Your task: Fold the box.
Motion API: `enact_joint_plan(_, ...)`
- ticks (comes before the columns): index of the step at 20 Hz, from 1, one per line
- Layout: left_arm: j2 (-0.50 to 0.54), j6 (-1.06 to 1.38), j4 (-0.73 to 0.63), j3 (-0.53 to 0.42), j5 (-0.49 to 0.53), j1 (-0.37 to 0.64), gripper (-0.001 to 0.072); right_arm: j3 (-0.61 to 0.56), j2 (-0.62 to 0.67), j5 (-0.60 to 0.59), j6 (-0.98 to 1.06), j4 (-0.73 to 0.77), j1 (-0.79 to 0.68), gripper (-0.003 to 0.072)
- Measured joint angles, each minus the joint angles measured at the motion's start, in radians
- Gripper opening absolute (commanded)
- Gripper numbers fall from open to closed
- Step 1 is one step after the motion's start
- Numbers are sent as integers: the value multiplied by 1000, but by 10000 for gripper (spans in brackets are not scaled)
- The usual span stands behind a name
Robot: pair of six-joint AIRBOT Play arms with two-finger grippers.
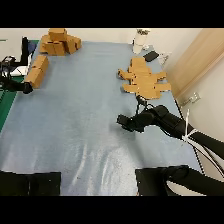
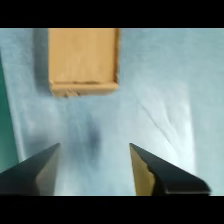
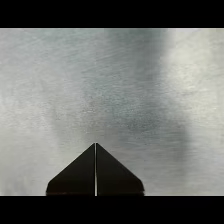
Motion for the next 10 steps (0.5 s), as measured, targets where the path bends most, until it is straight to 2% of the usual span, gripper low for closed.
enact_joint_plan(1, 26, -9, 13, 1, -60, -6, 11, 9, 0, -6, -13, 5, 0, 5)
enact_joint_plan(4, 95, -41, 26, 1, -243, -57, 9, 61, -15, -36, -70, 12, -2, 5)
enact_joint_plan(6, 136, -95, 32, 1, -328, -133, 7, 121, -48, -65, -115, 5, -4, 5)
enact_joint_plan(10, 185, -248, 29, -3, -421, -404, 7, 290, -169, -152, -192, -40, -4, 5)
